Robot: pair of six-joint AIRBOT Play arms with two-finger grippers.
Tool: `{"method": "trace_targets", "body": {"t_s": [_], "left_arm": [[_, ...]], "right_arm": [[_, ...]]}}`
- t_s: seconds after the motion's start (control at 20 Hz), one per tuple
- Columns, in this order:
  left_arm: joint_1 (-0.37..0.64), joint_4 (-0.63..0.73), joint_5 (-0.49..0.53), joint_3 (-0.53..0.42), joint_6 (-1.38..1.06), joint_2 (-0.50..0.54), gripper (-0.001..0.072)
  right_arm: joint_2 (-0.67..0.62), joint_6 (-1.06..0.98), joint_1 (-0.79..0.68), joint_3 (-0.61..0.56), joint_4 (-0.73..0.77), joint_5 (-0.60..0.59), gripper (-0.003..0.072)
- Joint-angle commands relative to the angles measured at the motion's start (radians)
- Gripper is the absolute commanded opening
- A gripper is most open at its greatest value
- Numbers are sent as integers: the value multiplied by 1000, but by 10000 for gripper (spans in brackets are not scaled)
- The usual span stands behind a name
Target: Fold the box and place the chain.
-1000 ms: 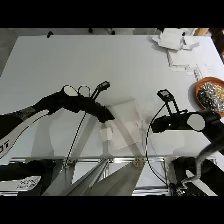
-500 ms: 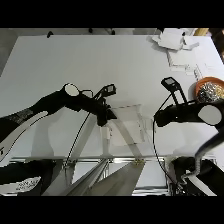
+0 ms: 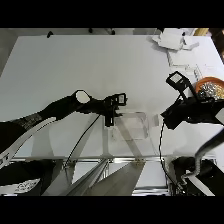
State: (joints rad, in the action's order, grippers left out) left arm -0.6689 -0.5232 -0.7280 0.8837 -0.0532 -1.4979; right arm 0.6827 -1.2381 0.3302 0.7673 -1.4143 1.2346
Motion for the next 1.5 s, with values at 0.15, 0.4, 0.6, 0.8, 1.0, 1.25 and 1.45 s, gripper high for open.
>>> {"method": "trace_targets", "body": {"t_s": [0.15,0.4,0.6,0.8,1.0,1.25,1.45], "left_arm": [[-7,-33,17,1,-10,-22,4],[-7,-137,-48,23,72,-18,1],[-7,-182,-59,29,106,-20,2],[-7,-182,-58,29,105,-20,3],[-7,-182,-54,29,105,-20,9],[-6,-182,-54,29,105,-20,10],[-6,-182,-58,29,105,-20,10]], "right_arm": [[-5,17,1,3,-2,6,320],[-5,17,1,3,1,0,320],[-5,17,1,3,2,-9,320],[-5,17,1,3,2,-17,320],[-5,17,1,3,2,-17,320],[-5,18,1,2,4,-16,320],[-5,43,1,-13,52,-14,320]]}}
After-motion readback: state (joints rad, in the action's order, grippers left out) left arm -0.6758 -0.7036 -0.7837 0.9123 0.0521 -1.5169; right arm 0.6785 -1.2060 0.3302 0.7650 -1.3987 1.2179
